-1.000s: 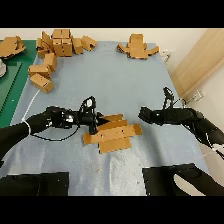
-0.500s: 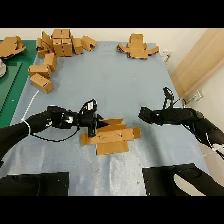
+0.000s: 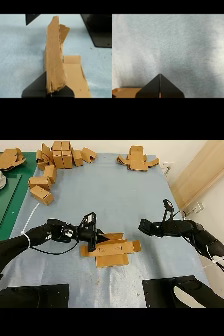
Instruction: Fold the box.
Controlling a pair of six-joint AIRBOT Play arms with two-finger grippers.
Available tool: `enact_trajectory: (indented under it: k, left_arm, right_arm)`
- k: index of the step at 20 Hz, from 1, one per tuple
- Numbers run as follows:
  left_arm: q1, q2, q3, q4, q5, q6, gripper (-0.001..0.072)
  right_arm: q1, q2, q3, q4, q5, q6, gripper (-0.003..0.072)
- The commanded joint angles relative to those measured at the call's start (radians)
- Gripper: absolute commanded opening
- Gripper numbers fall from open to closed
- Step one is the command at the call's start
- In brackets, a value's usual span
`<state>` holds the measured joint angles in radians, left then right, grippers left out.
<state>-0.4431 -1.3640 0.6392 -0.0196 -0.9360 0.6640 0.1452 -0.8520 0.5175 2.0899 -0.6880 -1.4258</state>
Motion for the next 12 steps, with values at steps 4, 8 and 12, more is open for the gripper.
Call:
enact_trajectory:
  k: [4, 8, 12]
  left_arm:
    - [0.0, 0.0, -0.005, -0.001, 0.032, 0.009, 0.0014]
    - [0.001, 0.0, -0.005, -0.003, 0.041, 0.008, 0.0015]
    - [0.002, 0.0, -0.005, -0.006, 0.047, -0.002, 0.0015]
  right_arm:
    - [0.001, -0.001, 0.0, 0.0, 0.008, 0.0, -0.0001]
    - [0.001, -0.001, 0.0, 0.0, 0.008, -0.007, 0.0]
    - [0.001, 0.005, 0.003, 0.0, 0.014, -0.042, -0.0001]
